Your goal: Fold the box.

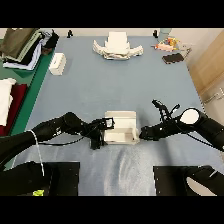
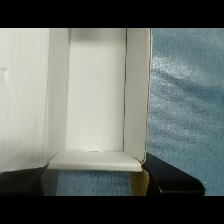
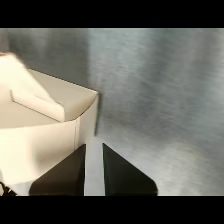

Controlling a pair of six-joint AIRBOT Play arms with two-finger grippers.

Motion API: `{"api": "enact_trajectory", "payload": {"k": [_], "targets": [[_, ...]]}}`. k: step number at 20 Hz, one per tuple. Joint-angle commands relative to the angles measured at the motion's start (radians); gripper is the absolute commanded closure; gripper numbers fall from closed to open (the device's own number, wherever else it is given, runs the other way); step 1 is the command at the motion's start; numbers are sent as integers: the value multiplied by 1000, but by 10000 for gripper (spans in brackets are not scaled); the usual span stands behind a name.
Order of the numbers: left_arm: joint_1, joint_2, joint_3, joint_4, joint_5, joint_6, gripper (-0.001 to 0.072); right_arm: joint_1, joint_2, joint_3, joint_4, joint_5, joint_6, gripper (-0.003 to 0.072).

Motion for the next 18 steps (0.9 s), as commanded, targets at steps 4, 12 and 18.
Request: {"api": "enact_trajectory", "payload": {"k": [4, 12, 18], "targets": [[0, 0, 0, 0, 0, 0, 191, 0, 13, 30, 61, 2, -35, 323], [0, 0, 0, 0, 0, 0, 191, 0, 13, 30, -92, 8, 97, 328], [0, 0, 0, 0, 0, 0, 191, 52, 13, 30, -4, 1, 69, 328]]}}
